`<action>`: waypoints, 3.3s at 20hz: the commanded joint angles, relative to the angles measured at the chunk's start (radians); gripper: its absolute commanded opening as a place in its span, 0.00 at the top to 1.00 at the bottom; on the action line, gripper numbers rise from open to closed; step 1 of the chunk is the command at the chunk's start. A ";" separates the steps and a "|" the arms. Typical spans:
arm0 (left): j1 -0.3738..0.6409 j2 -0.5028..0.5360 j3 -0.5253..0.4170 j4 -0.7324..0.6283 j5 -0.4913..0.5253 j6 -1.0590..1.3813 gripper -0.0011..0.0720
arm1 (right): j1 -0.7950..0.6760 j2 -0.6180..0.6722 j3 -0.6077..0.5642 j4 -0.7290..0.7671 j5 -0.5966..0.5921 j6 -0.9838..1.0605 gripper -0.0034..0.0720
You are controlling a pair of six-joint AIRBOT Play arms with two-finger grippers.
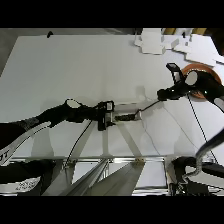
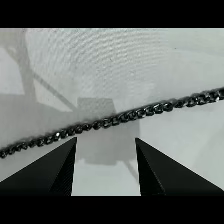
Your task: Fold the box and place the chain.
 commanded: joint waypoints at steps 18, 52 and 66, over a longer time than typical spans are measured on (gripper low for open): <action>0.000 0.000 0.000 0.000 0.000 0.000 0.75 | 0.023 -0.116 0.001 -0.037 -0.018 0.066 0.65; 0.000 0.000 0.000 0.000 0.000 0.000 0.75 | 0.563 0.491 -0.001 0.212 0.080 0.018 0.93; 0.000 0.000 0.000 0.000 0.000 0.000 0.75 | 0.553 0.265 0.022 0.130 0.089 0.038 0.55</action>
